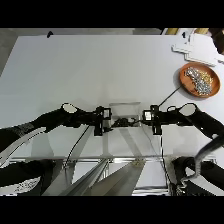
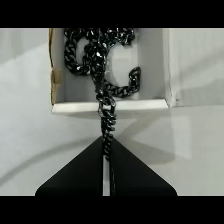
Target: Fold the box and place the chain.
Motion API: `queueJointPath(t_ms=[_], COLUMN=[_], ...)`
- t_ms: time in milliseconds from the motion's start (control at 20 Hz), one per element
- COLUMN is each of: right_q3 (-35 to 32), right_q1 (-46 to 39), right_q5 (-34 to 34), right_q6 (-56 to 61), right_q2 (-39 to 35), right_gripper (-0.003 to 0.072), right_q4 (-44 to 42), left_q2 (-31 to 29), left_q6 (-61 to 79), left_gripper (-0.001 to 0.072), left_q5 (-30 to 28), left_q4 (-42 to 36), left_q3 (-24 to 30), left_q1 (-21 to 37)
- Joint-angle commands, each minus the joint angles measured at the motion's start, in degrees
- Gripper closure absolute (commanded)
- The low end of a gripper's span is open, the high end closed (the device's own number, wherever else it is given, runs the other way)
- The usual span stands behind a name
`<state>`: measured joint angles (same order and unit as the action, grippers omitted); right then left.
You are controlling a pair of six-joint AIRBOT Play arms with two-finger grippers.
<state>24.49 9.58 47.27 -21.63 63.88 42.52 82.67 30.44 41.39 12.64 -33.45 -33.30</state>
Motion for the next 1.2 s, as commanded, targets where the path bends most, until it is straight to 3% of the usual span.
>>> queueJointPath(t_ms=[0, 150, 350, 500, 650, 850, 950, 1050, 1150], right_q3=[1.6, 9.1, 16.7, 17.1, 17.1, 17.1, 17.1, 17.4, 19.5], right_q1=[0.0, 0.2, 6.5, 14.0, 20.0, 23.4, 23.3, 21.9, 16.9], right_q5=[4.0, 13.1, 17.8, 15.0, 7.0, 0.3, -0.2, 1.1, 8.1], right_q6=[12.1, 19.9, 23.4, 24.3, 31.7, 33.9, 33.9, 33.9, 33.8], right_q2=[-0.7, -2.7, -3.9, -3.7, -2.8, -1.0, 0.5, 0.5, -0.7], right_gripper=[0.0671, 0.0671, 0.0671, 0.067, 0.067, 0.0644, 0.0486, 0.0479, 0.0483], right_q4=[3.9, 7.0, 7.1, 7.1, 6.2, 6.3, 6.8, 6.7, 6.9], left_q2=[0.0, 0.0, 0.0, 0.0, 0.0, 0.0, 0.0, 0.0, 0.0], left_q6=[0.0, 0.0, 0.0, 0.0, 0.0, 0.0, 0.0, 0.0, 0.0], left_gripper=[0.0696, 0.0696, 0.0696, 0.0696, 0.0696, 0.0696, 0.0696, 0.0696, 0.0696], left_q5=[0.0, 0.0, 0.0, 0.0, 0.0, 0.0, 0.0, 0.0, 0.0], left_q4=[0.0, 0.0, 0.0, 0.0, 0.0, 0.0, 0.0, 0.0, 0.0], left_q3=[0.0, 0.0, 0.0, 0.0, 0.0, 0.0, 0.0, 0.0, 0.0], left_q1=[0.0, 0.0, 0.0, 0.0, 0.0, 0.0, 0.0, 0.0, 0.0])
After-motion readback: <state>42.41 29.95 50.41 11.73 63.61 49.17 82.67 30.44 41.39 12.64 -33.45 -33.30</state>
